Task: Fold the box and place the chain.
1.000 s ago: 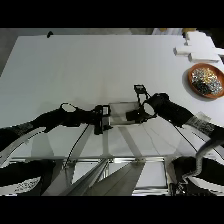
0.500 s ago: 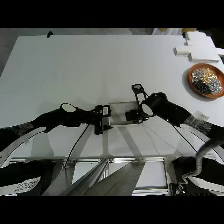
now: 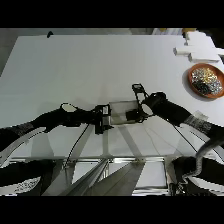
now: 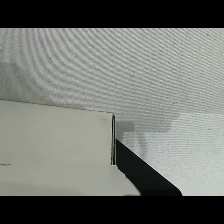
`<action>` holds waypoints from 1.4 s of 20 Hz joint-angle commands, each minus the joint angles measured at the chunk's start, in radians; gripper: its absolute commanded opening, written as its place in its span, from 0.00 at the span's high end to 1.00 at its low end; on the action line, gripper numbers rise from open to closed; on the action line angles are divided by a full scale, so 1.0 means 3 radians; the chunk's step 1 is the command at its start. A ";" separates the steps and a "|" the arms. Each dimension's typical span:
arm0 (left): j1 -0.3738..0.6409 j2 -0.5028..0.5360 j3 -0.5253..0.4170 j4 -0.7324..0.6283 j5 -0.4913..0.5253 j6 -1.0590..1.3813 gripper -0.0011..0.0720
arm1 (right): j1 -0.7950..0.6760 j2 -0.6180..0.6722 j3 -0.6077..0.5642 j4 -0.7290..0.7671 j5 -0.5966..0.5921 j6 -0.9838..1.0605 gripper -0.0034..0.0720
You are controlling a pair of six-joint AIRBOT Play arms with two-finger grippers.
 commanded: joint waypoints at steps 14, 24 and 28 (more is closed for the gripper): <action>0.0001 0.0003 -0.0001 0.0023 0.0003 0.0011 0.86 | 0.0000 0.0192 -0.0003 -0.0027 0.0062 -0.0359 0.57; 0.0001 0.0003 -0.0001 0.0023 0.0003 0.0011 0.86 | -0.1184 0.1062 0.1216 0.0144 0.0904 -0.1912 0.65; 0.0001 0.0003 -0.0001 0.0023 0.0003 0.0011 0.86 | -0.2424 0.0852 0.1336 0.0121 0.0665 -0.2042 0.72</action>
